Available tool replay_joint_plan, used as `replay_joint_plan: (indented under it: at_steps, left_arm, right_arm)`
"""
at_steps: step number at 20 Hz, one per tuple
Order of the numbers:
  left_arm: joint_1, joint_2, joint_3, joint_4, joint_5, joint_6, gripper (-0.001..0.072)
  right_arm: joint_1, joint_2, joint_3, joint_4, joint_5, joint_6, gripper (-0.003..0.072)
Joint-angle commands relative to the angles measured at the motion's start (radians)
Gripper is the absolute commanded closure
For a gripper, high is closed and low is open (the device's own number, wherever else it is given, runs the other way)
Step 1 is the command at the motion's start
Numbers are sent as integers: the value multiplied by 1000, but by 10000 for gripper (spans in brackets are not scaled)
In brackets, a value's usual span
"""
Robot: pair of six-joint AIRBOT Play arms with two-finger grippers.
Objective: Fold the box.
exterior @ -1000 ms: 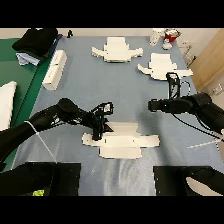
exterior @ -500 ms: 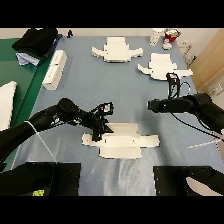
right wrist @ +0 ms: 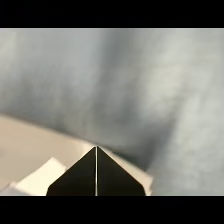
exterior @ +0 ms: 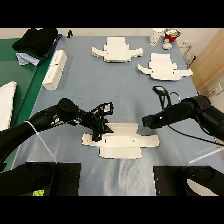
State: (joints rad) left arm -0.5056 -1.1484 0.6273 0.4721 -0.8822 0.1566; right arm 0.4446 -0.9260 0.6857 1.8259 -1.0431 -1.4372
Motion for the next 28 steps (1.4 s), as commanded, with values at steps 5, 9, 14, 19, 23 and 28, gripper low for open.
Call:
replay_joint_plan:
  at_steps: [5, 9, 14, 19, 23, 28]
  left_arm:
    - [1, 0, 0, -1, 0, 0, 696]
    - [1, 0, 0, -1, 0, 0, 695]
    - [1, 0, 0, -1, 0, 0, 696]
    - [0, 0, 0, -1, 0, 0, 696]
    - [0, 0, 0, -1, 0, 0, 695]
    - [0, 0, 0, -1, 0, 0, 695]
  right_arm:
    - [562, 92, -74, -108, -79, 43, 683]
    - [848, 73, -128, -287, 43, 42, 176]
    - [864, 17, -128, -430, 45, 42, 80]
    - [863, -71, -128, -606, 90, 63, 80]
    - [853, -80, -120, -680, 111, 153, 80]
    - [852, 11, -109, -700, 64, 279, 80]
